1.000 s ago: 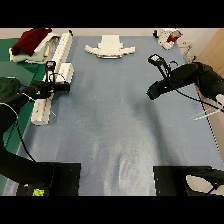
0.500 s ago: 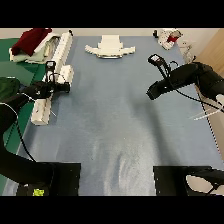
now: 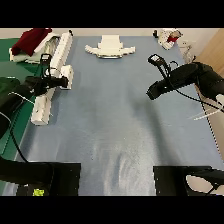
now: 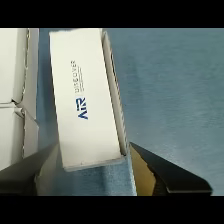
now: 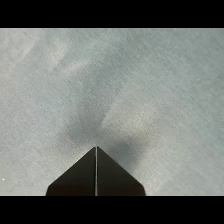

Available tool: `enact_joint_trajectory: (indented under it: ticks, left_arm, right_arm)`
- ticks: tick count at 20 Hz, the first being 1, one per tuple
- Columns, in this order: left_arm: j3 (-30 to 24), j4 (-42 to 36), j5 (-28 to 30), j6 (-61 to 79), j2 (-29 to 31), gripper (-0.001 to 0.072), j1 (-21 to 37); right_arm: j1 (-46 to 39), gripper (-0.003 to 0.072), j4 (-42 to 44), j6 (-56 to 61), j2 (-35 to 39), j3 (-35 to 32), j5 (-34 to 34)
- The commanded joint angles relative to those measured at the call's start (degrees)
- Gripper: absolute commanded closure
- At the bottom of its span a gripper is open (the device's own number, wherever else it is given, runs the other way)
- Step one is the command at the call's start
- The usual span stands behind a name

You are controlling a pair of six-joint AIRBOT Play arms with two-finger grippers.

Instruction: Fold the box.

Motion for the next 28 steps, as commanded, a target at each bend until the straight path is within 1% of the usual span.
enact_joint_trajectory:
  ticks: [1,3,4,5,6,8,9,10,11,13,14,16,18,20,22,24,28]
  left_arm:
    - [0.1,0.1,-2.7,0.0,5.8,0.0005,0.2]
    - [0.1,0.0,-6.3,-0.2,9.9,0.0010,0.2]
    - [0.1,-0.2,-9.9,-0.7,12.1,0.0185,0.1]
    - [0.1,-0.2,-15.3,-1.5,14.1,0.0495,0.1]
    - [0.1,-0.2,-21.2,-1.4,16.0,0.0694,0.1]
    - [0.1,0.7,-28.2,-5.4,18.4,0.0695,-1.6]
    - [0.1,3.3,-31.0,-11.7,19.2,0.0696,-3.1]
    - [0.4,8.2,-33.5,-18.3,19.5,0.0697,-5.3]
    - [1.0,15.6,-35.7,-25.1,19.5,0.0697,-8.3]
    - [1.7,32.4,-39.1,-40.8,19.6,0.0698,-16.2]
    - [1.7,36.3,-40.6,-46.3,19.6,0.0698,-19.6]
    - [1.6,36.7,-42.9,-51.6,19.5,0.0698,-25.1]
    - [1.6,36.7,-43.1,-56.0,19.5,0.0697,-29.8]
    - [1.1,36.7,-42.1,-59.5,19.5,0.0697,-33.2]
    - [-0.3,36.7,-41.0,-61.7,19.4,0.0696,-35.0]
    - [-1.2,36.8,-41.3,-61.7,18.6,0.0694,-35.2]
    - [-1.2,36.9,-41.9,-61.6,18.0,0.0694,-35.2]
  right_arm:
    - [0.0,0.0680,0.0,0.0,0.0,0.1,0.0]
    - [0.0,0.0680,0.0,0.0,0.0,0.1,0.0]
    - [0.0,0.0680,0.0,0.0,0.0,0.1,0.0]
    - [0.0,0.0680,0.0,0.0,0.0,0.1,0.0]
    - [0.0,0.0680,0.0,0.0,0.0,0.1,0.0]
    - [0.0,0.0680,0.0,0.0,0.0,0.1,0.0]
    - [0.0,0.0680,0.0,0.0,0.0,0.1,0.0]
    - [0.0,0.0680,0.0,0.0,0.0,0.1,0.0]
    - [0.0,0.0680,0.0,0.0,0.0,0.1,0.0]
    - [0.0,0.0680,0.0,0.0,0.0,0.1,0.0]
    - [0.0,0.0680,0.0,0.0,0.0,0.1,0.0]
    - [0.0,0.0680,0.0,0.0,0.0,0.1,0.0]
    - [0.0,0.0680,0.0,0.0,0.0,0.1,0.0]
    - [0.0,0.0680,0.0,0.0,0.0,0.1,0.0]
    - [0.0,0.0680,0.0,0.0,0.0,0.1,0.0]
    - [0.0,0.0680,0.0,0.0,0.0,0.1,0.0]
    - [0.0,0.0680,0.0,0.0,0.0,0.1,0.0]
